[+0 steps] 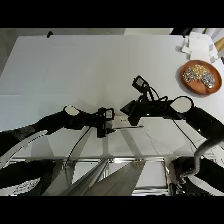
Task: Fold the box and place the chain.
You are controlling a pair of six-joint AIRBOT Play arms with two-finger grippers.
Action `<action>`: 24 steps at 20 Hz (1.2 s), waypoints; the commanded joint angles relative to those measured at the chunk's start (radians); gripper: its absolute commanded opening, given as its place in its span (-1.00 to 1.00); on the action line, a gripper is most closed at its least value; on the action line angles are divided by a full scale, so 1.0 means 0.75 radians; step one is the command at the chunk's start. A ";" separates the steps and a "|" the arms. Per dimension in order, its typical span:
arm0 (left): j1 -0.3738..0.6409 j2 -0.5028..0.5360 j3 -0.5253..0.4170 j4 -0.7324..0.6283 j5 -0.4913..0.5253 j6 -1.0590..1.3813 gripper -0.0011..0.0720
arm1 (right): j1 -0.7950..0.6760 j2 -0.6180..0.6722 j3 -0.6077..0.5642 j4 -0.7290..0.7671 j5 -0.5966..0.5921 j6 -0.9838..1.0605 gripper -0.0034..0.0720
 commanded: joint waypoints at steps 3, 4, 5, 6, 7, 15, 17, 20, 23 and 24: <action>0.000 0.000 0.001 0.001 0.001 0.000 -0.12 | -0.014 -0.006 -0.136 0.047 0.102 -0.047 -0.87; 0.000 0.000 0.001 0.001 0.001 0.000 -0.12 | -0.014 -0.006 -0.157 0.047 0.106 -0.062 -0.87; 0.000 0.000 0.001 0.001 0.000 0.000 -0.12 | -0.014 -0.006 -0.172 0.047 0.111 -0.070 -0.87; 0.000 0.000 0.001 0.001 0.000 0.000 -0.12 | -0.014 -0.006 -0.181 0.048 0.116 -0.075 -0.87; 0.000 0.000 0.001 0.001 0.000 0.000 -0.12 | -0.014 -0.006 -0.182 0.045 0.125 -0.083 -0.87; 0.000 0.000 0.001 0.001 0.000 0.000 -0.12 | -0.008 -0.013 -0.182 0.003 0.121 -0.103 -0.87; 0.000 0.000 0.001 0.001 0.000 0.000 -0.12 | 0.024 -0.036 -0.182 -0.032 0.095 -0.102 -0.87; 0.000 0.000 0.001 0.001 0.001 0.000 -0.12 | 0.051 -0.077 -0.182 -0.038 0.062 -0.098 -0.87; 0.000 0.000 0.001 0.001 0.000 0.000 -0.12 | 0.051 -0.077 -0.182 -0.043 0.060 -0.095 -0.87; 0.000 0.000 0.001 0.001 0.000 0.000 -0.12 | 0.051 -0.077 -0.182 -0.047 0.051 -0.080 -0.87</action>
